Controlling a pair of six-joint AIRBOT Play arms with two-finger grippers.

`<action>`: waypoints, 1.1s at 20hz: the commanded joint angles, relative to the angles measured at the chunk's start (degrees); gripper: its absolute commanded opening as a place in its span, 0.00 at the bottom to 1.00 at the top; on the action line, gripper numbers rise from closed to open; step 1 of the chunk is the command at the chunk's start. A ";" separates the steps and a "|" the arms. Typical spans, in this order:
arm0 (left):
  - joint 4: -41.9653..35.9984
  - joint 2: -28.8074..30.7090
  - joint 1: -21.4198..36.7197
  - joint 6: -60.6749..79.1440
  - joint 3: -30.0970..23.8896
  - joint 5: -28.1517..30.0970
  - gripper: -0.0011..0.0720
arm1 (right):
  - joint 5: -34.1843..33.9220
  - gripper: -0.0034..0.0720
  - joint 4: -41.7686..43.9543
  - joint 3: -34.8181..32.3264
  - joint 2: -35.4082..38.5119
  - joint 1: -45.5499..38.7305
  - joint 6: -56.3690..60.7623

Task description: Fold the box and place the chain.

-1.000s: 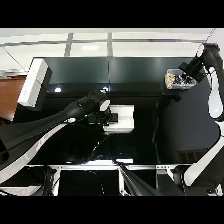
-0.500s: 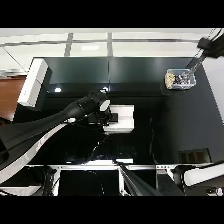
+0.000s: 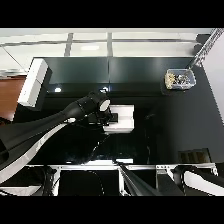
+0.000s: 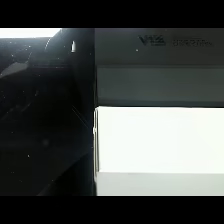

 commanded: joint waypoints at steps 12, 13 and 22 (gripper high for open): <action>0.00 0.02 0.02 0.02 0.02 0.04 0.05 | 9.11 0.06 14.88 -7.19 11.15 9.94 -5.46; 0.00 0.02 0.02 0.02 0.02 0.04 0.05 | 10.21 0.06 14.88 -9.86 12.07 12.20 -6.08; 0.00 0.00 0.02 0.02 0.02 0.07 0.05 | 1.31 0.05 15.82 -40.35 15.28 28.74 -6.75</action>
